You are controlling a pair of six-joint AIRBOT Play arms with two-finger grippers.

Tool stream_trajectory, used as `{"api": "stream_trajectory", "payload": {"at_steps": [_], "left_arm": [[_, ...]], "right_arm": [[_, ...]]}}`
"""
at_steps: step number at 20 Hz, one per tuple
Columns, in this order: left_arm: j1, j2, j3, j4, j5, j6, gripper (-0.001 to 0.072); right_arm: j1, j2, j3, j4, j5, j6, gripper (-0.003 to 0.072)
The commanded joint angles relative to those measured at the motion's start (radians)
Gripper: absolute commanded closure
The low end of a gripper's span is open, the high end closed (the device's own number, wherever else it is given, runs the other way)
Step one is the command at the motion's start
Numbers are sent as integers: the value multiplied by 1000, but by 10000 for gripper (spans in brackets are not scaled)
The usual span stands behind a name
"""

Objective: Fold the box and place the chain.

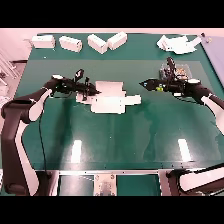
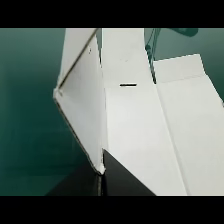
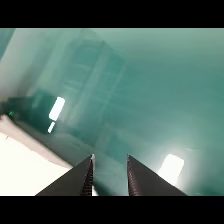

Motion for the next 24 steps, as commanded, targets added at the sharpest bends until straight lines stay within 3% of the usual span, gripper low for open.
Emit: {"api": "stream_trajectory", "payload": {"at_steps": [1, 4, 6, 8, 9, 10, 14, 15, 16, 19, 24], "left_arm": [[0, 1, 0, 0, 2, -1, 688], [0, 1, 0, 0, 3, -1, 688], [0, 1, 0, 0, 3, -1, 688], [0, 1, 0, 0, 2, -1, 688], [0, 1, 0, 0, 3, -1, 688], [0, 1, 0, 0, 3, -1, 689], [0, 1, 0, 0, 2, -1, 688], [0, 1, 0, 0, 2, -1, 688], [0, 1, 0, 0, 3, -1, 689], [0, 1, 0, 0, 3, -1, 688], [0, 1, 0, 0, 2, -1, 688]], "right_arm": [[52, 117, -79, -1, -34, -106, 441], [107, 243, -170, -7, -55, -208, 451], [155, 324, -218, -73, -72, -245, 515], [208, 393, -264, -149, -112, -238, 530], [231, 412, -285, -160, -114, -239, 493], [253, 418, -300, -169, -114, -239, 384], [389, 418, -354, -370, -186, -249, 351], [417, 418, -369, -375, -239, -250, 229], [443, 412, -379, -375, -299, -250, 154], [475, 368, -385, -378, -352, -325, 151], [492, 272, -383, -370, -372, -433, 79]]}}
